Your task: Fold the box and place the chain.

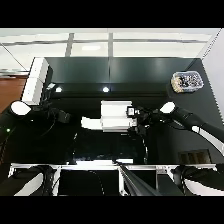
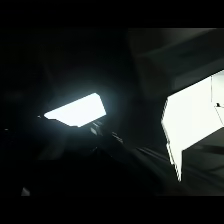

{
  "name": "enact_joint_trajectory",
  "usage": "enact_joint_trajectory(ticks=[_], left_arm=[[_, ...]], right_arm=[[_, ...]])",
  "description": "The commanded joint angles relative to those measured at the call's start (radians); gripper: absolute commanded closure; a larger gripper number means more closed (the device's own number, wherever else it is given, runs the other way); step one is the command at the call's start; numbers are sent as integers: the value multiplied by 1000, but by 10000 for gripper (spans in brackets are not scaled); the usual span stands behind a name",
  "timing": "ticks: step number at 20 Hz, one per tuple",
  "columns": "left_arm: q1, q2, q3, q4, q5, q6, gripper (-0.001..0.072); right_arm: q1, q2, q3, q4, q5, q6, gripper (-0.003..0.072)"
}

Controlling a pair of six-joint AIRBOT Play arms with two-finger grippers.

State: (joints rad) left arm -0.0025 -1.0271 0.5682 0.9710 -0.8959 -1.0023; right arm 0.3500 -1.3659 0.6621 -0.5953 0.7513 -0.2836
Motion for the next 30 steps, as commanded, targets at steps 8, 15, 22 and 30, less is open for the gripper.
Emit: enact_joint_trajectory(ticks=[8,15,22,30], left_arm=[[-97,-302,-13,-359,-97,-215,680],[-164,-345,111,-359,-133,-61,672],[-168,-345,223,-355,-216,-40,165],[-341,-346,245,-354,-150,-110,166]], right_arm=[[1,0,0,0,2,0,515],[1,0,0,0,2,0,515],[1,0,0,0,2,0,516],[1,0,0,0,1,0,515]])
